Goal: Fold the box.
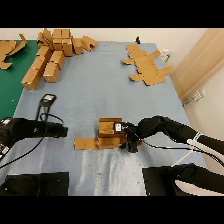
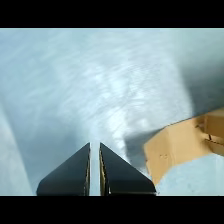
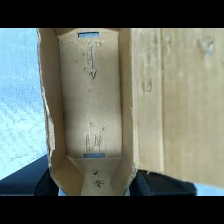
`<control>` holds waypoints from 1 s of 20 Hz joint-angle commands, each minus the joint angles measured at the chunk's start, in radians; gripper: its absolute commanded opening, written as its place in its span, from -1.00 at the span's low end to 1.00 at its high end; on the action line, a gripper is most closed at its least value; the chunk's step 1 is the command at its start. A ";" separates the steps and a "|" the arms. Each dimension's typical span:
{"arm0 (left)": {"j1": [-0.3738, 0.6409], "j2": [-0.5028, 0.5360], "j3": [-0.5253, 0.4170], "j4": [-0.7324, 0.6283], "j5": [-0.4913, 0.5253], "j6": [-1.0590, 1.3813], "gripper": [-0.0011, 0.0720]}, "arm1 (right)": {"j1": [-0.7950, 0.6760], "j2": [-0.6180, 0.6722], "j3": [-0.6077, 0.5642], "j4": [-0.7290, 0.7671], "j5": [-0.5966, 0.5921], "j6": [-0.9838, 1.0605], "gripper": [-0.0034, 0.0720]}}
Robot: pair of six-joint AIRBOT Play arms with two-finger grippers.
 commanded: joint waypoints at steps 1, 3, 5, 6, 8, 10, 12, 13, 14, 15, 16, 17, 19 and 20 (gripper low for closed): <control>0.121 0.002 -0.053 -0.116 -0.104 -0.050 -0.69 | 0.001 0.000 0.000 0.000 0.000 0.000 0.46; 0.105 -0.042 -0.090 -0.223 -0.096 0.005 -0.94 | 0.001 0.000 0.000 0.000 0.000 0.000 0.46; 0.098 -0.079 -0.113 -0.345 -0.089 0.049 -0.94 | 0.001 0.000 0.000 0.000 0.000 0.000 0.46; 0.094 -0.090 -0.120 -0.407 -0.085 0.082 -0.94 | 0.001 0.000 0.000 0.000 0.000 0.000 0.46; 0.088 -0.108 -0.123 -0.474 -0.076 0.097 -0.94 | 0.001 0.000 0.000 0.000 0.000 0.000 0.46; 0.088 -0.126 -0.135 -0.523 -0.051 0.095 -0.94 | 0.001 0.000 0.000 0.000 0.000 0.000 0.46; 0.088 -0.148 -0.166 -0.583 -0.008 0.097 -0.94 | 0.001 0.000 0.000 0.000 0.000 0.000 0.46; 0.088 -0.160 -0.186 -0.609 0.004 0.099 -0.94 | 0.001 0.000 0.000 0.000 0.000 0.000 0.46; 0.087 -0.167 -0.208 -0.628 0.014 0.101 -0.94 | 0.001 0.000 0.000 0.000 0.000 0.000 0.46; 0.082 -0.169 -0.231 -0.647 0.028 0.102 -0.94 | 0.001 0.000 0.000 0.000 0.000 0.000 0.46; 0.072 -0.169 -0.250 -0.673 0.042 0.103 -0.94 | 0.001 0.000 0.000 0.000 0.000 0.000 0.46; 0.056 -0.169 -0.262 -0.702 0.058 0.106 -0.94 | 0.001 0.000 0.000 0.000 0.000 0.000 0.46; -0.001 -0.169 -0.266 -0.764 0.091 0.126 -0.94 | 0.001 0.000 0.000 0.000 0.000 0.000 0.46; -0.032 -0.169 -0.266 -0.794 0.116 0.129 -0.94 | 0.001 0.000 0.000 0.000 0.000 0.000 0.46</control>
